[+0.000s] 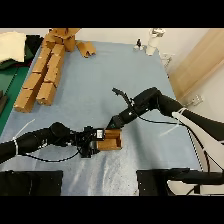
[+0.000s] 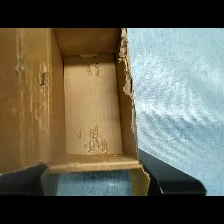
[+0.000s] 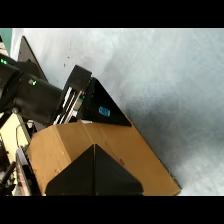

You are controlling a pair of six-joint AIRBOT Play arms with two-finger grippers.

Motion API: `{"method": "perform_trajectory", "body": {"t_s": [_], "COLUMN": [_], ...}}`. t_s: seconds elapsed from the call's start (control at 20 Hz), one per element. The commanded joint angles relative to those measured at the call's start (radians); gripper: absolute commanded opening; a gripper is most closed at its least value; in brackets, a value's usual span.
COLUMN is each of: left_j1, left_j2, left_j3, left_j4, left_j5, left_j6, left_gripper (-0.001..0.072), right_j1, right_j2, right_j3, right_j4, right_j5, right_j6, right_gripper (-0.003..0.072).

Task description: Fold the box.

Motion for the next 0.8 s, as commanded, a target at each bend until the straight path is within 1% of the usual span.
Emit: {"method": "perform_trajectory", "body": {"t_s": [0.0,0.15,0.25,0.4,0.5,0.65,0.75], "left_j1": [0.001,0.001,0.001,0.001,0.001,0.001,0.001], "left_j2": [0.000,0.000,0.000,0.000,0.000,0.000,0.000], "left_j3": [0.000,0.000,0.000,0.000,0.000,0.000,0.000], "left_j4": [0.000,0.000,0.000,0.000,0.000,0.000,0.000], "left_j5": [0.000,0.000,0.000,0.000,0.000,0.000,0.000], "left_j6": [0.000,0.000,0.000,0.000,0.000,0.000,0.000], "left_gripper": [0.0590,0.0590,0.0590,0.0590,0.0590,0.0590,0.0590], "right_j1": [0.006,0.038,0.085,0.166,0.214,0.284,0.344], "right_j2": [0.083,0.213,0.311,0.429,0.479,0.516,0.521], "right_j3": [-0.099,-0.237,-0.288,-0.311,-0.311,-0.312,-0.319], "right_j4": [-0.047,-0.092,-0.132,-0.229,-0.282,-0.355,-0.456], "right_j5": [0.058,0.171,0.246,0.340,0.410,0.455,0.474], "right_j6": [-0.057,-0.088,-0.095,-0.095,-0.103,-0.151,-0.200], "right_gripper": [0.0001,0.0001,0.0001,0.0001,0.0002,0.0002,0.0002]}}
